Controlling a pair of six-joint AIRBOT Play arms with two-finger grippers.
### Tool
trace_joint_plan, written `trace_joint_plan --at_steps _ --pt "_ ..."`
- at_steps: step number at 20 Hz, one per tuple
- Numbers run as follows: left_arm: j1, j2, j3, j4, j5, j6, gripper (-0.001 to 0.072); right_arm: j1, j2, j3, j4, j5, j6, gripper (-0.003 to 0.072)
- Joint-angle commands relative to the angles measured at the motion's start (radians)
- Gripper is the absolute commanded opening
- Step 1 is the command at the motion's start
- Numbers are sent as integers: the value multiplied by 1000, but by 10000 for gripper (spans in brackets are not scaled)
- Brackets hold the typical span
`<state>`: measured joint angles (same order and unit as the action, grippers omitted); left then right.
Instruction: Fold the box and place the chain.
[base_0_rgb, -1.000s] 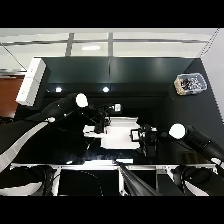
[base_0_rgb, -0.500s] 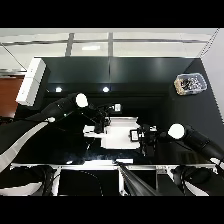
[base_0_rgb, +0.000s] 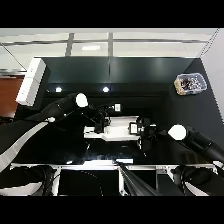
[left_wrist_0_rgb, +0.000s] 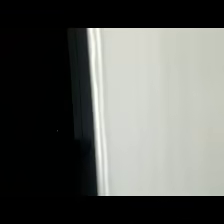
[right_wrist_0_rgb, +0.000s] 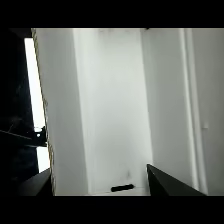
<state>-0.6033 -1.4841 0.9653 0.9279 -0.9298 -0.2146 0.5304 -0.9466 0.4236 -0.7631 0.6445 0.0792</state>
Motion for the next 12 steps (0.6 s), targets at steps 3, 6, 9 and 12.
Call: trace_joint_plan --at_steps 3,6,9,12 --pt "1 0 0 2 -3 1 25 -49 48 14 -5 6 14 636" --pt "1 0 0 2 -5 2 25 -61 48 14 7 5 15 637" --pt "1 0 0 2 -10 2 25 -61 48 14 3 -3 14 636" --pt "1 0 0 2 -14 1 25 -80 48 14 4 -45 15 636"
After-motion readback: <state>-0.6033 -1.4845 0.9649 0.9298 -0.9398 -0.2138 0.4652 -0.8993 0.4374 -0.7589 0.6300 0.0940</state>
